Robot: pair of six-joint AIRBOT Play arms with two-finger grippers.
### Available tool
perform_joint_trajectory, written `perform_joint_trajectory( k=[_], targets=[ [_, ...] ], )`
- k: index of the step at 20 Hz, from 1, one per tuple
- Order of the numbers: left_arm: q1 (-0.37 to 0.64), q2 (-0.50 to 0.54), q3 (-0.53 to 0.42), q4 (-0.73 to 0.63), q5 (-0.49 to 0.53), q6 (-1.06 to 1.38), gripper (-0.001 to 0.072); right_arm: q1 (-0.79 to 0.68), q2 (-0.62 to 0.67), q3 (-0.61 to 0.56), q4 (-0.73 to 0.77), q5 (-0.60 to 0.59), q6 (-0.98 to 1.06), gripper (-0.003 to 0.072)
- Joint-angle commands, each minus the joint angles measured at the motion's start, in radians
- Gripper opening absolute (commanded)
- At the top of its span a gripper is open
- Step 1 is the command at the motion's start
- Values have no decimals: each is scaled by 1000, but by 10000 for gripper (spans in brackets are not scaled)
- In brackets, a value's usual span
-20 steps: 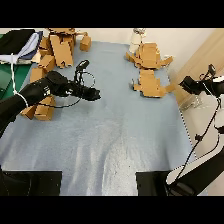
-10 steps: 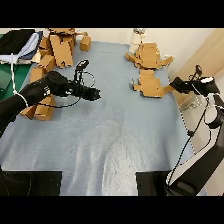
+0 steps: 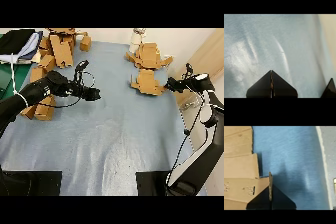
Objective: Fold the box.
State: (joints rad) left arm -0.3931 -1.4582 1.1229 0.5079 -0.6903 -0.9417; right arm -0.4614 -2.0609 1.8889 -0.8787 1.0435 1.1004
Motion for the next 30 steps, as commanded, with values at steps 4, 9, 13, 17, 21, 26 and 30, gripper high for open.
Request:
perform_joint_trajectory(
  k=[4, 9, 13, 17, 21, 26, 30],
  targets=[
    [44, -1, 1, 1, -44, -100, 13, 53, 33, 24, 100, 230, -47, 4],
    [117, -1, 0, 18, -170, -100, 13, 224, 157, -189, 171, 112, -92, 4],
    [146, 0, -43, 74, -262, -98, 13, 333, 337, -433, 157, -74, -98, 4],
    [175, 0, -125, 98, -253, -67, 13, 391, 580, -742, 132, -212, -68, 3],
    [203, 0, -154, 98, -291, -43, 13, 488, 800, -1061, 27, -307, 16, 3],
    [208, 0, -153, 90, -321, -43, 13, 575, 907, -1246, 15, -280, 109, 306],
    [208, 0, -153, 90, -348, -44, 13, 546, 901, -1238, -85, -184, 183, 341]
  ],
)
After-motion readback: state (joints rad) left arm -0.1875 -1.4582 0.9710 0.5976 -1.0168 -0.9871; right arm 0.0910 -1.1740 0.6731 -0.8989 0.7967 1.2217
